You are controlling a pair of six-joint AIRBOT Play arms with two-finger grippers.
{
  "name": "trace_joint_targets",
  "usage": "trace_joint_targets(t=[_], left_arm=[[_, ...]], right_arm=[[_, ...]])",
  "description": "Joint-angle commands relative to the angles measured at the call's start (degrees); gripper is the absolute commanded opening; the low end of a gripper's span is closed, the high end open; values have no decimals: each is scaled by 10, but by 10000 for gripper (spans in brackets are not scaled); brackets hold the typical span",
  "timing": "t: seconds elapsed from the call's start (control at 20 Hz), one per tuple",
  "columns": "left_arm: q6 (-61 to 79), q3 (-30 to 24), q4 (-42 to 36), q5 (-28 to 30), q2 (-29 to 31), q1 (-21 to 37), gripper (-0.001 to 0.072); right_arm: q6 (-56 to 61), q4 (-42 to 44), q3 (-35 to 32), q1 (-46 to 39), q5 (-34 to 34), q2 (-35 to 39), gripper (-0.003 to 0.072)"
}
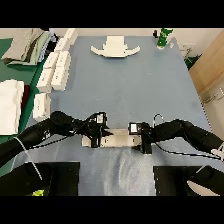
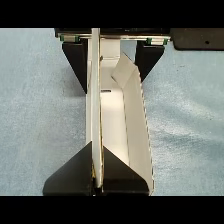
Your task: Fold the box.
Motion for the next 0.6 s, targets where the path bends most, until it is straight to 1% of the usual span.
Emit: trace_joint_targets(t=[0.0,0.55], left_arm=[[0,0,0,0,0,0,17],[0,0,0,0,0,0,17]], right_arm=[[-2,13,0,-1,1,0,652],[-2,15,0,3,4,-1,652]])
